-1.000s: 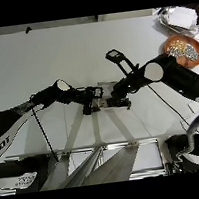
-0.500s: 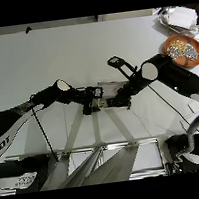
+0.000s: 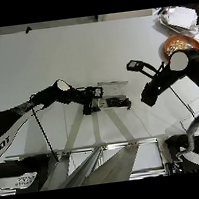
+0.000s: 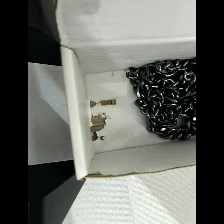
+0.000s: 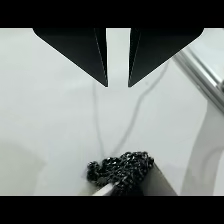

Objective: Fold the box and place the chain.

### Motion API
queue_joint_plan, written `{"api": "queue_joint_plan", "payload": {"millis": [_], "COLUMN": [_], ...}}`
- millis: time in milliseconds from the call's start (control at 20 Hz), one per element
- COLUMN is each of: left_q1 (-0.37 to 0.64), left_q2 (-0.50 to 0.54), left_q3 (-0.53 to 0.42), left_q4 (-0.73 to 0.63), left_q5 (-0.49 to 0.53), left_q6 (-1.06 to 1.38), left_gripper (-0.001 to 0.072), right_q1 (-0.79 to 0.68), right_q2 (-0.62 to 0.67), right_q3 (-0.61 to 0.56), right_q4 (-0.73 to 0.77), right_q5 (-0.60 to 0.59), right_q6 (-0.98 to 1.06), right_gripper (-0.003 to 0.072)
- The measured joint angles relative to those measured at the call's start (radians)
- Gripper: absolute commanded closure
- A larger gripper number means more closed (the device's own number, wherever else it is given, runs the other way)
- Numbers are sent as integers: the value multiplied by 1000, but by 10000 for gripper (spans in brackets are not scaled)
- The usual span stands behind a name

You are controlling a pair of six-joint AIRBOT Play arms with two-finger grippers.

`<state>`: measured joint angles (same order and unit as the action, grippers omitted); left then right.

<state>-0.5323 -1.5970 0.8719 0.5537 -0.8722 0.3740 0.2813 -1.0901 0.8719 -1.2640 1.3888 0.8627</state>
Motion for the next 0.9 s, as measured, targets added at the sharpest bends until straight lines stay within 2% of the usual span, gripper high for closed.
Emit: {"api": "queue_joint_plan", "payload": {"millis": [150,200,250,300,400,550,700,900], "left_q1": [0,0,0,0,0,0,0,0], "left_q2": [0,0,0,0,0,0,0,0], "left_q3": [0,0,0,0,0,0,0,0], "left_q4": [0,0,0,0,0,0,0,0], "left_q5": [0,0,0,0,0,0,0,0], "left_q6": [0,0,0,0,0,0,0,0], "left_gripper": [434,434,434,434,434,434,434,434], "right_q1": [-24,-27,-31,-32,-35,-37,-37,-37], "right_q2": [4,4,5,5,5,5,5,-16], "right_q3": [-131,-175,-213,-250,-304,-344,-360,-369], "right_q4": [21,23,31,40,78,176,305,423], "right_q5": [-114,-173,-232,-303,-439,-563,-613,-636], "right_q6": [-241,-318,-383,-443,-546,-739,-911,-1044], "right_gripper": [545,420,255,230,230,230,230,230]}}
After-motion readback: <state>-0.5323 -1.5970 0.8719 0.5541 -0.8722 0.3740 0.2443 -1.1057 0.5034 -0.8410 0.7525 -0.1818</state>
